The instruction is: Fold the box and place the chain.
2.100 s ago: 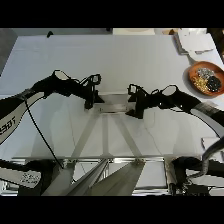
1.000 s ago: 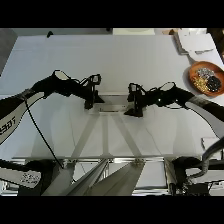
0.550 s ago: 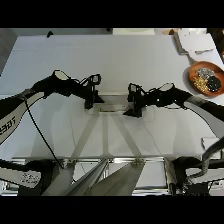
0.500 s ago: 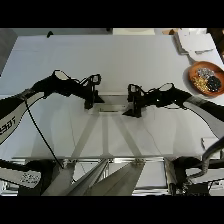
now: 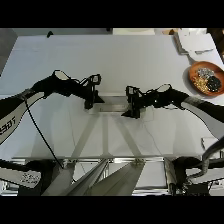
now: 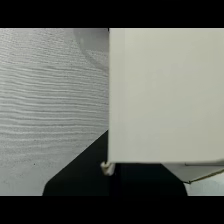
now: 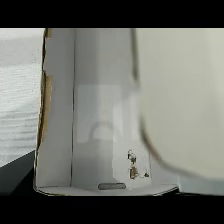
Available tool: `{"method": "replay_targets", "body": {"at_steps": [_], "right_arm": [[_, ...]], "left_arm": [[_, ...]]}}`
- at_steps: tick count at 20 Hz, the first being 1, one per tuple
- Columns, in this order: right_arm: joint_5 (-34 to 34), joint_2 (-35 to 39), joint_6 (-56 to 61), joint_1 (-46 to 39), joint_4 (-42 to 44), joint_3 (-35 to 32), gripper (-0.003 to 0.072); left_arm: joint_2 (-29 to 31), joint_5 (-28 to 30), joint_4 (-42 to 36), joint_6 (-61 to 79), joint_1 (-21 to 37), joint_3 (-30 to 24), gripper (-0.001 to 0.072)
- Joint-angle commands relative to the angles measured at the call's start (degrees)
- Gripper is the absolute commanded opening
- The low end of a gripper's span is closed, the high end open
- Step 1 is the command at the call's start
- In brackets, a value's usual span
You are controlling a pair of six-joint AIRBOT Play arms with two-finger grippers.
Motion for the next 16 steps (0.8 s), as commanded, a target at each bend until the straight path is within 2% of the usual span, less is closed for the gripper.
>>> {"method": "replay_targets", "body": {"at_steps": [1, 16], "right_arm": [[-0.02, -0.02, -0.09, 0.07, -0.04, 0.02, 0.0699], [1.64, -0.02, -0.09, 0.07, -0.17, 0.02, 0.0699]], "left_arm": [[-0.04, 0.04, 0.00, 0.00, 0.00, -0.02, 0.0013], [-0.04, 0.04, 0.00, 0.00, 0.00, 0.00, 0.0013]]}}
